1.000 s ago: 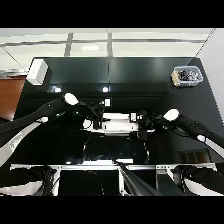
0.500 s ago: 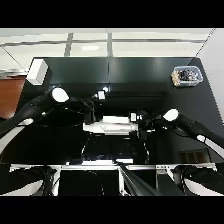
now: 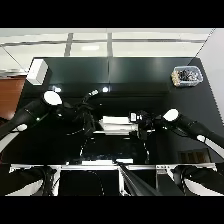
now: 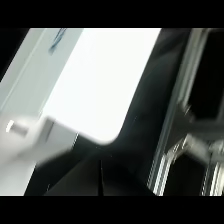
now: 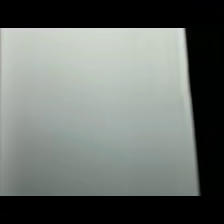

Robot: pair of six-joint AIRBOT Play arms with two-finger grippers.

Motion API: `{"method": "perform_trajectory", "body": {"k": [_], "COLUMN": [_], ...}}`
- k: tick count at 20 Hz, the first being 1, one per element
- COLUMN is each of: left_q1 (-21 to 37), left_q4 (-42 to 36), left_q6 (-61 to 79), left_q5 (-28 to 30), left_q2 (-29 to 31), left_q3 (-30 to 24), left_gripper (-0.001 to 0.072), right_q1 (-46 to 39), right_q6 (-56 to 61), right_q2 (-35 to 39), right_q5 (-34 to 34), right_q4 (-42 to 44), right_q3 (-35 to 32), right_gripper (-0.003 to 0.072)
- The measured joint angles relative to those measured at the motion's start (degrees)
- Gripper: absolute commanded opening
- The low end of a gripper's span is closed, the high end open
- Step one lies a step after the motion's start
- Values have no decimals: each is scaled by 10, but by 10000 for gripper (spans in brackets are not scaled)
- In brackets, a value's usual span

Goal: Fold the box and place the chain.

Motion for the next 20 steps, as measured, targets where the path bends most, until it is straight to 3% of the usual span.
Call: {"method": "perform_trajectory", "body": {"k": [4,7,14,20], "left_q1": [1,8,9,35], "left_q4": [-150,-160,-110,-73], "left_q6": [53,58,27,19], "left_q5": [134,203,201,176], "left_q2": [-24,-47,-111,-69], "left_q3": [-5,-4,-1,38], "left_gripper": [25,25,24,24], "right_q1": [0,0,0,0], "right_q6": [1,0,0,0], "right_q2": [0,0,0,0], "right_q5": [-1,-2,-2,-2], "right_q4": [0,0,1,1], "right_q3": [0,0,0,0], "right_gripper": [395,396,396,396]}}
